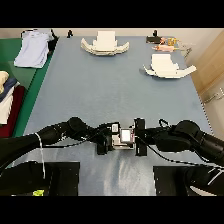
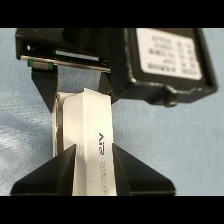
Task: Fold the box.
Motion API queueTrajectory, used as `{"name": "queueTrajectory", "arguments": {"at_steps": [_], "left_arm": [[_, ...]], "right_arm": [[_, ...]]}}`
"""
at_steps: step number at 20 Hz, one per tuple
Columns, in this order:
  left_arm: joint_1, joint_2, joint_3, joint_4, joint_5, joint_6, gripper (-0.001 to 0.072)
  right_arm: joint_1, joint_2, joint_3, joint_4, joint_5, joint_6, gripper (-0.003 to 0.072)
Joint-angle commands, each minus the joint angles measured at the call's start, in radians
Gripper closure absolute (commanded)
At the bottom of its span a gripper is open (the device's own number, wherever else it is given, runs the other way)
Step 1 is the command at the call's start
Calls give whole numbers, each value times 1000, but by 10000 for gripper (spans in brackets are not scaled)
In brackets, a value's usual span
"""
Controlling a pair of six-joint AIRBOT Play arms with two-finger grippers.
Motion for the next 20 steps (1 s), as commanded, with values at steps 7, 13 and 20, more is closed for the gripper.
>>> {"name": "queueTrajectory", "arguments": {"at_steps": [7, 13, 20], "left_arm": [[0, 0, 1, 1, 3, 0, 178], [0, 0, 1, 1, 3, 0, 178], [0, 0, 1, 1, 3, 0, 178]], "right_arm": [[1, -23, -1, 87, -92, -1, 480], [0, -23, 0, 86, -107, -1, 483], [0, -19, 6, 86, -98, 0, 281]]}}
